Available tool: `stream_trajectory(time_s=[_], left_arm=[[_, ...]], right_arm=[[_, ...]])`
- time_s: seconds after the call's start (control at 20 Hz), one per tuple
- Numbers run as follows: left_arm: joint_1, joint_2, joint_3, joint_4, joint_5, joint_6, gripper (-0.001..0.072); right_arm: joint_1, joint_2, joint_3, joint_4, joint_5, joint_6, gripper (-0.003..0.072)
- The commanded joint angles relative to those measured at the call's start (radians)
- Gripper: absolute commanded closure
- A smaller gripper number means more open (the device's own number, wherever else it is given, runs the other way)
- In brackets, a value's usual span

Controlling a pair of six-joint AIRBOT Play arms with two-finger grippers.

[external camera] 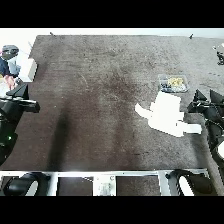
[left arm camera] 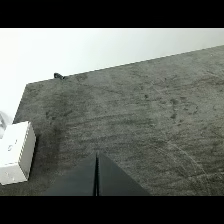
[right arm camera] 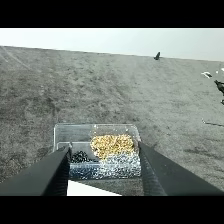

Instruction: Fold the box and place the chain.

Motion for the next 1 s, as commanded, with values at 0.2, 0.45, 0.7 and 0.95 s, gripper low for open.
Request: stream_trajectory(time_s=[0.2, 0.45, 0.7, 0.95], left_arm=[[0.001, 0.0, -0.001, 0.0, 0.0, 0.0, 0.0697], [0.001, 0.0, -0.001, 0.0, 0.0, 0.0, 0.0697], [0.001, 0.0, -0.001, 0.0, 0.0, 0.0, 0.0697], [0.001, 0.0, -0.001, 0.0, 0.0, 0.0, 0.0697]], right_arm=[[0.0, 0.0, 0.006, -0.024, 0.002, 0.0, 0.0196], [-0.001, -0.017, 0.09, -0.005, 0.063, 0.005, 0.0198], [-0.199, -0.218, 0.209, 0.023, 0.375, 0.158, 0.0198], [-0.618, -0.386, 0.386, -0.182, 0.896, 0.42, 0.0215]])
